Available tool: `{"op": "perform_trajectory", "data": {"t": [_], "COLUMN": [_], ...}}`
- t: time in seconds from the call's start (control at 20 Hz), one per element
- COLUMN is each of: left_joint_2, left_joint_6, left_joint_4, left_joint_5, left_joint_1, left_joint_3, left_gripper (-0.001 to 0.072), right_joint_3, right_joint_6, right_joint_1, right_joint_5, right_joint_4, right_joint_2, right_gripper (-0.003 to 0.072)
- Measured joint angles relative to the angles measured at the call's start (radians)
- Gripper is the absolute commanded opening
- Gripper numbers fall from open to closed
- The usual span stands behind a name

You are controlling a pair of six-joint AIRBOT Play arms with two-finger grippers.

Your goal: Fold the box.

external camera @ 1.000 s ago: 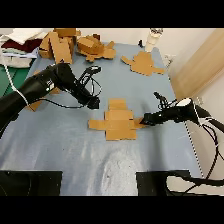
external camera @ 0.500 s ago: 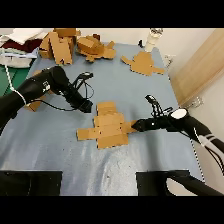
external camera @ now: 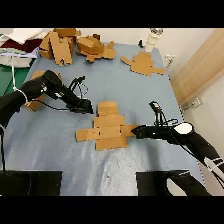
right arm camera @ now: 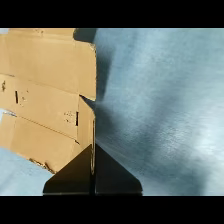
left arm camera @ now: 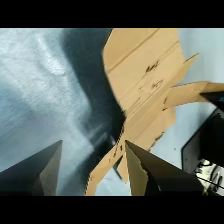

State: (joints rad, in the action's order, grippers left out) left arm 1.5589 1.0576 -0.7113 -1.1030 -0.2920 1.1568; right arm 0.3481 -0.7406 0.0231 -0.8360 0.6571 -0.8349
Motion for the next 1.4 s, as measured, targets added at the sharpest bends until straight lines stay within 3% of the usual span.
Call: {"op": "perform_trajectory", "data": {"t": [0.5,0.95,1.0,1.05,1.1,1.4], "left_joint_2": [0.068,0.13,0.131,0.133,0.134,0.136], "left_joint_6": [-0.198,-0.311,-0.329,-0.345,-0.363,-0.447], "left_joint_4": [0.254,0.345,0.359,0.377,0.383,0.417], "left_joint_5": [0.003,-0.08,-0.083,-0.085,-0.087,-0.111], "left_joint_1": [-0.016,-0.029,-0.029,-0.031,-0.032,-0.038], "left_joint_3": [-0.002,-0.002,-0.002,-0.002,-0.002,-0.002], "left_gripper": [0.0601,0.0581,0.0567,0.0347,0.0235,0.0232], "right_joint_3": [-0.019,-0.02,-0.02,-0.02,-0.02,-0.019], "right_joint_6": [-0.01,-0.032,-0.036,-0.038,-0.041,-0.052], "right_joint_1": [0.064,0.069,0.069,0.069,0.069,0.068], "right_joint_5": [0.043,0.058,0.059,0.059,0.059,0.06], "right_joint_4": [-0.016,-0.015,-0.014,-0.013,-0.012,-0.003], "right_joint_2": [0.016,0.017,0.017,0.017,0.017,0.017], "right_gripper": [0.0001,0.0001,0.0,0.0001,0.0001,0.0001]}}
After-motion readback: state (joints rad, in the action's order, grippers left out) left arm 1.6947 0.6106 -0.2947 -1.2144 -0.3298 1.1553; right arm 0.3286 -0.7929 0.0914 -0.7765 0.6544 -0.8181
